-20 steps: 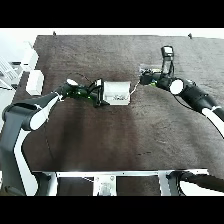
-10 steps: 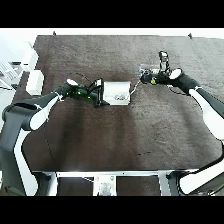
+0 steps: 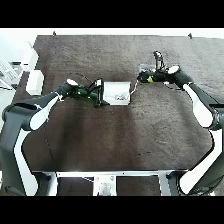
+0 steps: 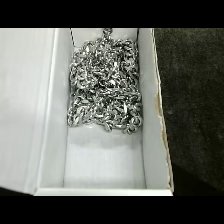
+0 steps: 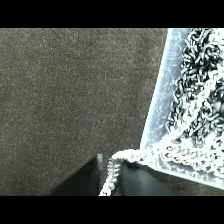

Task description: Fold the box and place the chain.

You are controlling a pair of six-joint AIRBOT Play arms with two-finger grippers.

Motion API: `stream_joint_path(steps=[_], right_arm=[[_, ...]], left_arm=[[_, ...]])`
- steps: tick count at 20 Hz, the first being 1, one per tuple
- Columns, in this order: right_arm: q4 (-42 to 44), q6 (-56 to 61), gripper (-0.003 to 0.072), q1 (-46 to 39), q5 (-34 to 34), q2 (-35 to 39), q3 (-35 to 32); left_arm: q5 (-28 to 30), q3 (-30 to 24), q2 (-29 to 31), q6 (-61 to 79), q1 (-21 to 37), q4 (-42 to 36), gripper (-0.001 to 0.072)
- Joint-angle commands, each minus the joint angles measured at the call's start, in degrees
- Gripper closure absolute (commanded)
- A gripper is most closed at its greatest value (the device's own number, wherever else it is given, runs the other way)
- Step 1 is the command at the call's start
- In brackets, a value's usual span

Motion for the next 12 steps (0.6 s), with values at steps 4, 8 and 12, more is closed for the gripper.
stream_joint_path(steps=[4, 8, 12], right_arm=[[0.72, -0.35, 0.0673, -0.04, 0.52, 1.79, 0.94], [-1.25, 0.72, 0.0673, 0.04, 3.37, 15.72, 0.9], [-9.53, 3.98, 0.0672, 1.09, 4.15, 30.53, 0.9]], left_arm=[[0.02, 0.0, 0.02, 0.02, 0.0, 0.0, 0.0305], [0.02, 0.0, 0.02, 0.02, 0.0, 0.0, 0.0305], [0.02, 0.0, 0.02, 0.02, 0.0, 0.0, 0.0305]])
